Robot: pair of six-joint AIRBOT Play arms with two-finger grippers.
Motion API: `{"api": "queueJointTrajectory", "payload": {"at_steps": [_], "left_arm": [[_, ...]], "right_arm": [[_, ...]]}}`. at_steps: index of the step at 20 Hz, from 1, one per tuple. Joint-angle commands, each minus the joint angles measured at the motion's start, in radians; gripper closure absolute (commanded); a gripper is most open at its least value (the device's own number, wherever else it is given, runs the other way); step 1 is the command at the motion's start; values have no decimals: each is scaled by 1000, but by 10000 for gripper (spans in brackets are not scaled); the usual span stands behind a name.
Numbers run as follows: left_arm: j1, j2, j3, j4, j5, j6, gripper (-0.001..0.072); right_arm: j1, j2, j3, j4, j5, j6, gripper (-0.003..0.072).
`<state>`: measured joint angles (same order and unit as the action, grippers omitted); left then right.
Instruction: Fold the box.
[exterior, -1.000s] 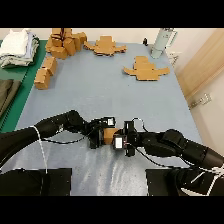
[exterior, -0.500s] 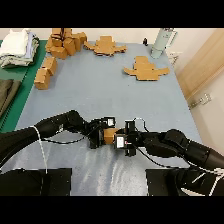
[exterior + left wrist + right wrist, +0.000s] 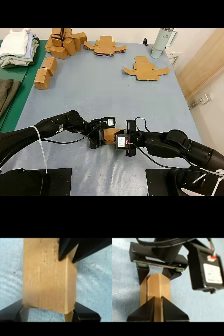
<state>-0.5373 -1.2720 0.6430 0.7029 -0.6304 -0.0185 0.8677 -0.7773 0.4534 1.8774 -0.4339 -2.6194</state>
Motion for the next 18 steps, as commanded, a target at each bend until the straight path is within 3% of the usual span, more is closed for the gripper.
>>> {"api": "queueJointTrajectory", "payload": {"at_steps": [1, 2, 4, 5, 6, 8, 13, 15, 18], "left_arm": [[1, 0, 0, 0, 0, 0, 238], [1, 0, 0, 0, 0, 0, 238], [1, 0, 0, 0, 0, 0, 238], [1, 0, 0, 0, 0, 0, 238], [1, 0, 0, 0, 0, 0, 238], [1, 0, 0, 0, 0, 0, 238], [1, 0, 0, 0, 0, 0, 238], [1, 0, 0, 0, 0, 0, 238], [1, 0, 0, 0, 0, 0, 238]], "right_arm": [[-2, -16, 0, -19, 15, 0, 543], [-2, -20, 0, -23, 19, 0, 537], [-2, -20, 0, -23, 19, 0, 400], [-2, -20, 0, -23, 19, 0, 401], [-2, -21, 0, -23, 19, 0, 408], [-2, -21, 0, -23, 18, 1, 534], [-2, -22, 0, -23, 17, 1, 536], [-2, -22, 0, -23, 13, 5, 614], [-2, -22, 0, -23, 6, 11, 614]]}}
